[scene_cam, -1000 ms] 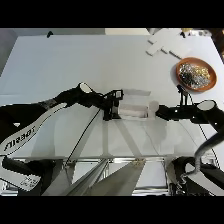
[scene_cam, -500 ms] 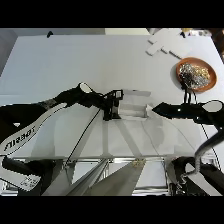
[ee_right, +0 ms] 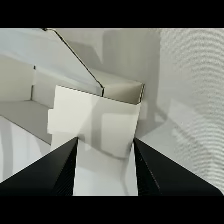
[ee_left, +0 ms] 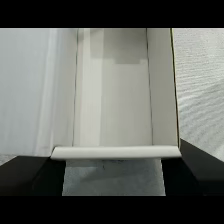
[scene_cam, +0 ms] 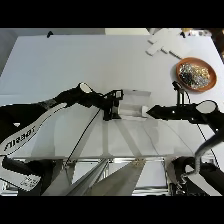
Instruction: Fold the box and place the chain.
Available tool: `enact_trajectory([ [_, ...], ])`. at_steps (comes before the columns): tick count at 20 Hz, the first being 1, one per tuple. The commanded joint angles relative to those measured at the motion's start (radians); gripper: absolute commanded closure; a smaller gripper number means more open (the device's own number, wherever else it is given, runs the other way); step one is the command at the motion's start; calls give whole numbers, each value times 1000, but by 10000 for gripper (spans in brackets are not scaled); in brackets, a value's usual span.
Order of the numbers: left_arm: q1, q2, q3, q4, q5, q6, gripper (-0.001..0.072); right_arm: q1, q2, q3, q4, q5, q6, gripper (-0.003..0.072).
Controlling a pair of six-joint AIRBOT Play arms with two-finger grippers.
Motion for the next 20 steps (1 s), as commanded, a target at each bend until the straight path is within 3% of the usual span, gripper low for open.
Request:
enact_trajectory([
  [1, 0, 0, 0, 0, 0, 0, 577, 51, -2, 6, -76, -42, 85, 298],
  [5, 0, 0, 0, 0, 0, 0, 577, 140, -28, 69, -259, -66, 280, 298],
  [9, 0, 0, 0, 0, 0, 0, 577, 245, -99, 153, -344, -60, 425, 298],
  [16, 0, 0, 0, 0, 0, 0, 577, 374, -208, 297, -693, 79, 676, 293],
  [20, 0, 0, 0, 0, 0, 0, 577, 422, -283, 367, -709, 150, 740, 277],
])
